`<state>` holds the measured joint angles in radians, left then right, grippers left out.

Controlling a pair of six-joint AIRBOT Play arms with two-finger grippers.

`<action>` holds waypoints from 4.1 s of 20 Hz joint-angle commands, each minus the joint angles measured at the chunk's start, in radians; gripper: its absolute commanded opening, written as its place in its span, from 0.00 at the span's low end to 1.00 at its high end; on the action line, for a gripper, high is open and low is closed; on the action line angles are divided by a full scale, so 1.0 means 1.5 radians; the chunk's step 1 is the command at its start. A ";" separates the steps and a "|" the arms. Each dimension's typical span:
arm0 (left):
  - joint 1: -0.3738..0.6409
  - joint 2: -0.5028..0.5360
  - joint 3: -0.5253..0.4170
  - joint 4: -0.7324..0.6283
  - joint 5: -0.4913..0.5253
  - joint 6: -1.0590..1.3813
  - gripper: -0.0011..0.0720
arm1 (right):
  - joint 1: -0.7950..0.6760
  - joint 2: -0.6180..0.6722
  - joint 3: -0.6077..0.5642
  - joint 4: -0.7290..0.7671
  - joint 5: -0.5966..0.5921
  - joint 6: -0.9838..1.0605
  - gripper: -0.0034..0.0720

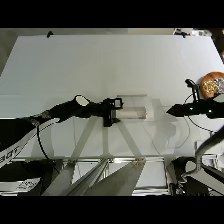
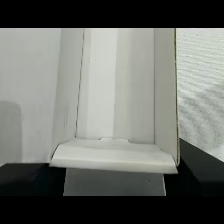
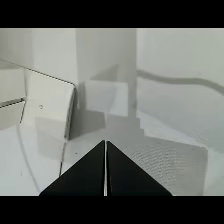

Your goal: Fold the box and place the chain.

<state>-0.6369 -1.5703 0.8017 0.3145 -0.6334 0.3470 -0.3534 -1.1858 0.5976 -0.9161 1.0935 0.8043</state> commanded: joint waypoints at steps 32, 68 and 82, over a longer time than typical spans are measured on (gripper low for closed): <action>-0.001 0.001 0.000 0.000 0.000 0.000 0.70 | 0.139 -0.088 0.001 0.003 -0.058 0.100 0.06; -0.001 0.001 0.000 0.000 0.000 0.000 0.70 | 0.139 -0.034 0.002 0.195 0.065 -0.020 0.10; -0.001 0.001 0.000 0.000 0.000 0.000 0.70 | 0.184 -0.034 0.002 0.205 0.050 -0.006 0.65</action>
<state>-0.6369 -1.5703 0.8017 0.3145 -0.6338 0.3470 -0.1162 -1.2373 0.5999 -0.6033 1.2083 0.7795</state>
